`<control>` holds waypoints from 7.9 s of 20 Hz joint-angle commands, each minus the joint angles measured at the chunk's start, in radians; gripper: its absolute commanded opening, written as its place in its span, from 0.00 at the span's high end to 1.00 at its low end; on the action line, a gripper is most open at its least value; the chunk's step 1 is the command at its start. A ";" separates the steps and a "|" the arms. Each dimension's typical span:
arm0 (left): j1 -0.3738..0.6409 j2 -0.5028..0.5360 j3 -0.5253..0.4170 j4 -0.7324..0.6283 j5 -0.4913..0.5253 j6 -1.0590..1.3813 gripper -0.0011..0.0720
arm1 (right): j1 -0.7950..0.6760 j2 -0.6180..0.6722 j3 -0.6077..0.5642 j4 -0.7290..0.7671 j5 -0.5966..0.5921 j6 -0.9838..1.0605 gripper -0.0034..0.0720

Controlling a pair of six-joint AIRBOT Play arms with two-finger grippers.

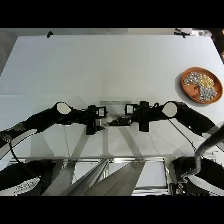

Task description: Fold the box and place the chain.

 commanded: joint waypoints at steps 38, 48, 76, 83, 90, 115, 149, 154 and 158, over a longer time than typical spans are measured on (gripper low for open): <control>0.000 0.000 0.000 0.000 0.000 0.000 0.61 | 0.143 0.031 0.042 0.457 -0.058 0.407 0.58; 0.000 0.000 0.001 0.000 0.000 0.000 0.61 | -0.186 0.172 0.088 -0.041 0.366 0.362 0.57; 0.000 0.000 0.000 0.000 0.000 0.000 0.61 | -0.018 -0.138 0.088 -0.038 0.093 0.256 0.51; 0.000 0.000 0.001 0.000 0.000 0.000 0.61 | 0.002 -0.141 0.088 -0.037 0.073 0.279 0.51; 0.000 0.000 0.001 0.000 0.000 0.000 0.61 | 0.001 -0.157 0.087 -0.070 0.070 0.343 0.56; 0.000 0.000 0.001 0.000 0.000 0.000 0.61 | 0.000 0.054 0.088 -0.124 0.003 0.459 0.94; 0.001 0.000 0.000 0.000 -0.002 0.000 0.61 | 0.100 0.213 0.088 -0.146 0.008 0.789 0.94; 0.000 0.000 0.000 -0.001 -0.015 0.000 0.61 | 0.080 0.331 0.088 -0.191 0.008 0.838 0.94; 0.000 0.000 0.000 -0.003 -0.019 0.000 0.61 | 0.080 0.428 0.088 -0.237 0.065 0.924 0.94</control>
